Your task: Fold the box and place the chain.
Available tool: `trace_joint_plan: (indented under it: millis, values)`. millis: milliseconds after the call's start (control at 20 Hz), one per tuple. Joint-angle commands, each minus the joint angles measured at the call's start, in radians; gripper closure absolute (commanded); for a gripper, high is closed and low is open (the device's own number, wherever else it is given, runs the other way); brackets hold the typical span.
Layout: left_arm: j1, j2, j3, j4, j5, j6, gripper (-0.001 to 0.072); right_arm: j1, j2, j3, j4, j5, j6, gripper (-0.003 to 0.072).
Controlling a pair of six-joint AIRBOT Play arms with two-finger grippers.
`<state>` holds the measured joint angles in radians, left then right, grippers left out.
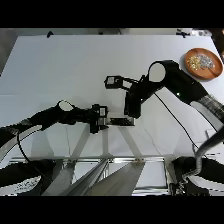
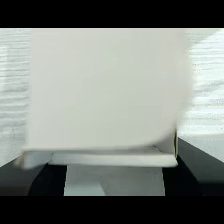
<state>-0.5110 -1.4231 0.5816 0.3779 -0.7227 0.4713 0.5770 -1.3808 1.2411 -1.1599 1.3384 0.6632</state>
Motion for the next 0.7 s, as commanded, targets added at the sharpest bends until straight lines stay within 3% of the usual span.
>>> trace_joint_plan:
  millis: [0, 400, 650]
  values:
    - [0.000, 0.001, 0.000, 0.000, 0.000, 0.000, 0.0315, 0.059, -0.020, 0.038, -0.023, 0.056, 0.041, 0.0303]
    - [0.000, 0.001, 0.000, 0.000, 0.000, 0.000, 0.0315, 0.096, -0.032, 0.034, -0.043, 0.100, 0.150, 0.0303]
    - [0.000, 0.001, 0.000, 0.000, 0.000, 0.000, 0.0315, 0.097, -0.032, -0.027, -0.010, 0.052, 0.167, 0.0287]
